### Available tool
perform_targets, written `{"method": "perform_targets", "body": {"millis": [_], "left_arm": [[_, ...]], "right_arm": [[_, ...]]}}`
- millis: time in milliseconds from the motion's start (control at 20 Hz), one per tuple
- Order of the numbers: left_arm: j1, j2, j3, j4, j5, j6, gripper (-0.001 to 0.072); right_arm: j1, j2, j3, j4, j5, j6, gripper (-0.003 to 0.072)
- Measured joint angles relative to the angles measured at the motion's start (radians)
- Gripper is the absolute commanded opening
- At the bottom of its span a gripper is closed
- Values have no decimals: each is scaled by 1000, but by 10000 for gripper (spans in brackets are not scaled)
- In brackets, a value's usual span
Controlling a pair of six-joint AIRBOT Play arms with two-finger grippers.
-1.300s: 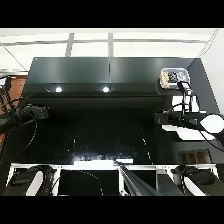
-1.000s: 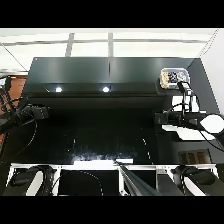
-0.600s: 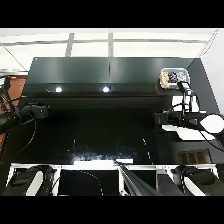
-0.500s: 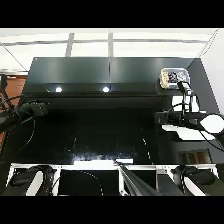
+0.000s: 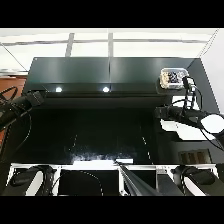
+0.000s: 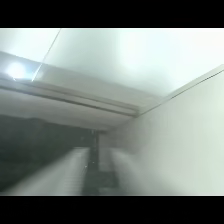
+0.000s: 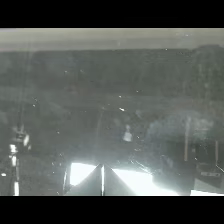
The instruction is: Fold the box and place the chain.
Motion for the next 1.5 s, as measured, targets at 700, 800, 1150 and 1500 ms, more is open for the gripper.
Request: {"method": "perform_targets", "body": {"millis": [700, 800, 1150, 1500], "left_arm": [[-366, -294, 55, 13, 49, 85, 719], [-375, -306, 65, 30, 53, 77, 718], [-384, -317, 76, 50, 54, 69, 718], [-385, -318, 77, 52, 57, 68, 716]], "right_arm": [[-283, -158, 278, -136, 117, 60, 601], [-444, -214, 390, -224, 200, 52, 632], [-1004, -343, 528, -383, 375, -13, 720], [-1282, -517, 562, -462, 438, -23, 719]]}}
